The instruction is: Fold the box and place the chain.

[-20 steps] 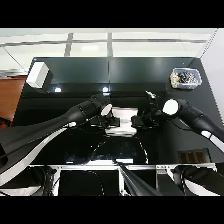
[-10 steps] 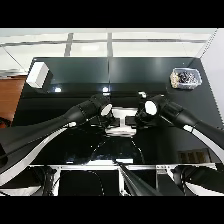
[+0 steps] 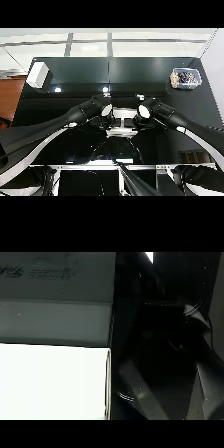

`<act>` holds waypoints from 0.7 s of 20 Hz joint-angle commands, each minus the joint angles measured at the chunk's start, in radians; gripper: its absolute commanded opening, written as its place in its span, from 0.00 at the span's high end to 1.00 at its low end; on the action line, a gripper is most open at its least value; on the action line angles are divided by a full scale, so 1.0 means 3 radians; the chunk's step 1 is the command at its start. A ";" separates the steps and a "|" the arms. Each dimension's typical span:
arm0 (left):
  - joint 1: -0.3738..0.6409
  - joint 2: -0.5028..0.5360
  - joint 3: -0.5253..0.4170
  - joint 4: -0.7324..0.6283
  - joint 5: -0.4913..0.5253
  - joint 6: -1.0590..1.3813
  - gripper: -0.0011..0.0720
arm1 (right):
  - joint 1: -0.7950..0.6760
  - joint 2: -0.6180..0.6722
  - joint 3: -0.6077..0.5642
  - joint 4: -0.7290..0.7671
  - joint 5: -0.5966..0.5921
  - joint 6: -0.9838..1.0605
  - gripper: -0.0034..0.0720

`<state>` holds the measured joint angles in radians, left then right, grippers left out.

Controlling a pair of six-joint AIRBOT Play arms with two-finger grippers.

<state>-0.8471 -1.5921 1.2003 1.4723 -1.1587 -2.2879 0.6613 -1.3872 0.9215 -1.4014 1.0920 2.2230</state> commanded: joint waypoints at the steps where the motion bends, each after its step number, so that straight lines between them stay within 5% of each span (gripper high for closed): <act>1: 0.0001 0.0000 0.0001 0.0011 -0.0008 0.0009 0.95 | 0.0009 -0.0011 0.0001 -0.0031 0.0019 0.0022 0.93; 3: 0.0001 0.0000 0.0001 0.0011 -0.0008 0.0009 0.95 | 0.0009 -0.0011 0.0001 -0.0020 -0.0008 0.0022 0.81; 5: 0.0001 0.0000 0.0001 0.0011 -0.0008 0.0009 0.95 | 0.0009 -0.0011 0.0001 -0.0020 -0.0014 0.0022 0.82; 6: 0.0001 0.0000 0.0001 0.0011 -0.0008 0.0009 0.95 | 0.0009 -0.0011 0.0001 -0.0024 -0.0011 0.0020 0.93; 9: 0.0001 0.0000 0.0001 0.0013 -0.0005 0.0009 0.95 | 0.0009 0.0001 0.0003 -0.0018 -0.0004 0.0020 0.91; 10: 0.0001 0.0000 0.0001 0.0011 -0.0005 0.0009 0.95 | 0.0008 0.0031 0.0003 -0.0019 -0.0003 0.0019 0.69; 11: 0.0001 0.0000 0.0001 0.0013 -0.0006 0.0009 0.95 | 0.0005 0.0094 0.0003 -0.0018 -0.0011 0.0003 0.61; 14: 0.0001 0.0000 0.0001 0.0011 -0.0010 0.0010 0.95 | 0.0047 0.0482 0.0001 -0.0037 0.0064 -0.0308 0.60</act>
<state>-0.8467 -1.5921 1.2003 1.4799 -1.1648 -2.2841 0.6678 -1.3193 0.9211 -1.4136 1.0981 2.1929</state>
